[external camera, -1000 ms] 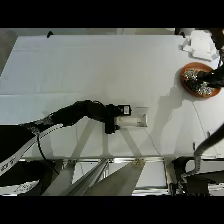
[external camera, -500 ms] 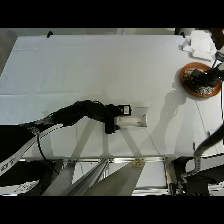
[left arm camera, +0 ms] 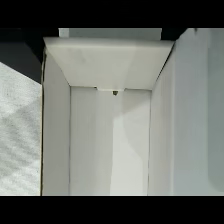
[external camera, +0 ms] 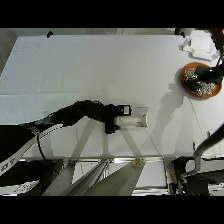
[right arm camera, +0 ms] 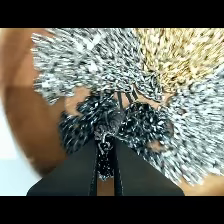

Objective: Fold the box and place the chain.

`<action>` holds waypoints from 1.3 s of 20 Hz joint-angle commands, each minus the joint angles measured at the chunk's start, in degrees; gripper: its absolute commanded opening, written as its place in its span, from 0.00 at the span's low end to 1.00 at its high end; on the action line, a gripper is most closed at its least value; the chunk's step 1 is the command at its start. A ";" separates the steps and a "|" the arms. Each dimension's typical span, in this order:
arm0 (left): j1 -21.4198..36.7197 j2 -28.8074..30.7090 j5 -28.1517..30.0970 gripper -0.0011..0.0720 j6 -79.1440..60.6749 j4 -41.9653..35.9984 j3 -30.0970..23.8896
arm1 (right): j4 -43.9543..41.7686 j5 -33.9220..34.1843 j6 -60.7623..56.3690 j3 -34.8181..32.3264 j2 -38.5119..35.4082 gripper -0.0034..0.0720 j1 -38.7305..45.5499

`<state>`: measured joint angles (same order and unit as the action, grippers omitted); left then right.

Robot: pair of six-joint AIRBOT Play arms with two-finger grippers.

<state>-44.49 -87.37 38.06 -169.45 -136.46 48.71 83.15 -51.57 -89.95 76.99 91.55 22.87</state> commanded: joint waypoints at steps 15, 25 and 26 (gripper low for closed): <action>0.00 0.02 0.02 0.47 0.00 0.02 0.00 | -16.83 -30.51 15.45 -0.15 -43.10 0.05 0.04; 0.00 0.02 0.02 0.47 0.00 0.02 0.00 | -28.20 -32.22 15.41 -0.15 -60.48 0.05 0.04; 0.00 0.02 0.02 0.47 0.00 0.02 0.00 | -29.42 -32.22 15.39 -0.15 -61.22 0.05 0.04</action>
<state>-44.49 -87.37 38.06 -169.42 -136.46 48.71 58.52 -83.44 -74.56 76.86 33.67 22.87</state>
